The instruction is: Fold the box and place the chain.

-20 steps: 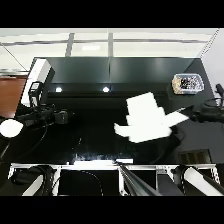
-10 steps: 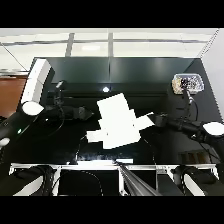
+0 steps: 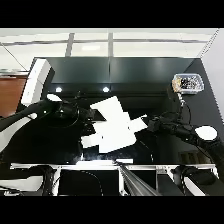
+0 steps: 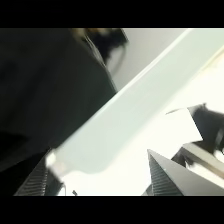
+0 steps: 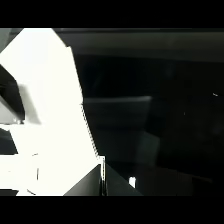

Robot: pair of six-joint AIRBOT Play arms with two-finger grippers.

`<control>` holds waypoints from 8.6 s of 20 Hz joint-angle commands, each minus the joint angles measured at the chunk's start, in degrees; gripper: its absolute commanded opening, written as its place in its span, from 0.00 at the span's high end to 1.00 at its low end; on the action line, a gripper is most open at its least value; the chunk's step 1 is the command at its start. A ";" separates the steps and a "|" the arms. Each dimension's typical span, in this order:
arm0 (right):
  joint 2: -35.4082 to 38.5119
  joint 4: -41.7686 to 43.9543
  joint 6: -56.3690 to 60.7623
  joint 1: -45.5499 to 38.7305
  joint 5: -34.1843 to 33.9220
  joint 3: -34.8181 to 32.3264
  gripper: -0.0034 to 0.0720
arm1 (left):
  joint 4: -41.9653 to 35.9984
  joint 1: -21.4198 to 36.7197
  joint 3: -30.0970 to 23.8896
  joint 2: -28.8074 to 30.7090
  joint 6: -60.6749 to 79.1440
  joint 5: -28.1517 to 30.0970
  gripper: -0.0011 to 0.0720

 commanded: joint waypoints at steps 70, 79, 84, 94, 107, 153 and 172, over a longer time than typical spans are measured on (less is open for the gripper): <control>-11.74 -26.88 -35.19 13.86 3.13 11.98 0.12 | 27.12 -18.18 7.72 4.79 45.77 14.38 0.94; -13.73 -25.94 -35.60 13.81 0.42 11.96 0.12 | 27.12 -18.18 7.72 4.79 45.77 14.38 0.94; -16.41 -16.00 -50.71 13.84 6.60 11.96 0.12 | 27.15 -18.18 7.72 4.79 45.77 14.38 0.94; -24.57 -15.58 -56.00 10.25 6.71 11.93 0.12 | 27.15 -18.18 7.72 4.79 45.77 14.36 0.94; -28.83 -14.82 -59.34 9.77 6.95 11.93 0.12 | 27.15 -18.18 7.72 4.79 45.77 14.16 0.94; -29.09 -15.43 -59.78 9.84 7.45 11.96 0.63 | 8.26 -14.73 -0.76 7.72 10.47 23.69 0.95; -29.09 -15.43 -59.76 9.84 7.45 11.96 0.63 | 14.21 -5.77 -11.87 26.01 32.98 3.93 0.56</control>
